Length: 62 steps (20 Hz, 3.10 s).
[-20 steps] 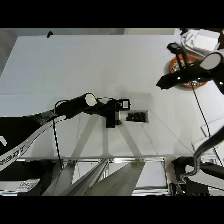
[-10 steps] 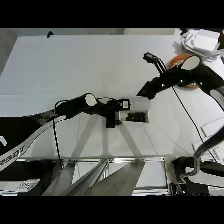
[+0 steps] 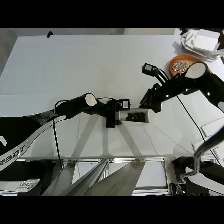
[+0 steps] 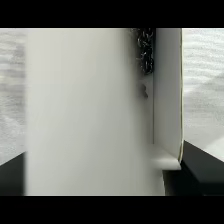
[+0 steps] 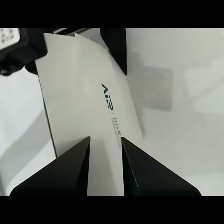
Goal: Fold the box and place the chain.
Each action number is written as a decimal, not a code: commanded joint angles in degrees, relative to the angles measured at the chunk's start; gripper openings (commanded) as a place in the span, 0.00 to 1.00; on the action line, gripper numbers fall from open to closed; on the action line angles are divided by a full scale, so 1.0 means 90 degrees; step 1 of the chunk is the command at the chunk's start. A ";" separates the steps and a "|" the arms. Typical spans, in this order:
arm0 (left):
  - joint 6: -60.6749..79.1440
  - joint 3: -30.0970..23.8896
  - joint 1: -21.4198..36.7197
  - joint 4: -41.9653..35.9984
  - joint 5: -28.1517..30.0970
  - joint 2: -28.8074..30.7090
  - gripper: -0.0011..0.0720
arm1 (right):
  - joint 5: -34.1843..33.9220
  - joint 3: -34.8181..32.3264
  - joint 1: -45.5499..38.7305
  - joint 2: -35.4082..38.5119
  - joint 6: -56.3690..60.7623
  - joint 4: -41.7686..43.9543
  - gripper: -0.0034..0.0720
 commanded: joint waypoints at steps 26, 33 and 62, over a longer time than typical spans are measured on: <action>0.0000 -0.0002 0.0000 0.0000 0.0000 0.0002 0.30 | -0.0505 -0.0699 0.0814 0.0342 -0.0321 -0.0942 0.47; 0.0000 -0.0002 0.0000 0.0000 0.0002 0.0002 0.30 | -0.0767 -0.0699 0.0814 0.0342 -0.0197 -0.0947 0.43; 0.0000 -0.0002 0.0000 0.0000 0.0002 0.0002 0.30 | -0.1212 -0.0869 0.0814 0.0410 -0.0129 -0.0879 0.37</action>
